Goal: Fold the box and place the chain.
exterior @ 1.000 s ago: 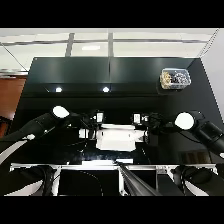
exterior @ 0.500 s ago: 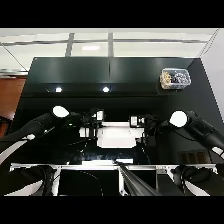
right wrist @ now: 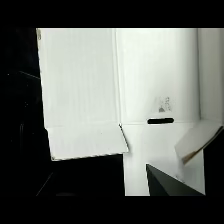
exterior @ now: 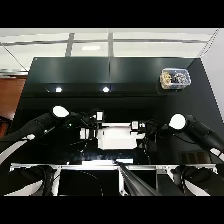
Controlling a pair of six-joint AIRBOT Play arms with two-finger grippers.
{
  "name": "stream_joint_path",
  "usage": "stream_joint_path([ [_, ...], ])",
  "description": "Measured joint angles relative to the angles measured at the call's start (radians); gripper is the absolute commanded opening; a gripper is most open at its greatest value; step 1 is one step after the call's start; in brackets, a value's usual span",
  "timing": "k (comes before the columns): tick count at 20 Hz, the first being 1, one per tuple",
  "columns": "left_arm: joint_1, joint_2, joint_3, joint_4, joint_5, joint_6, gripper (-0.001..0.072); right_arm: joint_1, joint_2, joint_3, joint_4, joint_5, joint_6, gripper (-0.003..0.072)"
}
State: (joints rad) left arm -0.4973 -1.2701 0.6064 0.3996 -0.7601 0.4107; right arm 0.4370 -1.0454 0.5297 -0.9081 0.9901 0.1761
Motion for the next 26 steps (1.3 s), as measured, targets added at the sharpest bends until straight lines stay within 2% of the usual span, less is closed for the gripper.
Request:
stream_joint_path([
  [6,0.0,0.0,0.0,0.001,0.0,0.0,0.0027,0.018,-0.006,-0.007,0.066,0.0,-0.065,0.0635],
  [17,0.0,0.0,0.0,0.004,0.0,0.0,0.0027,0.081,-0.057,-0.008,0.088,-0.01,-0.094,0.0635],
  [26,0.0,0.0,0.0,0.004,0.001,0.0,0.0027,0.152,-0.093,-0.008,0.113,-0.13,-0.101,0.0627],
])
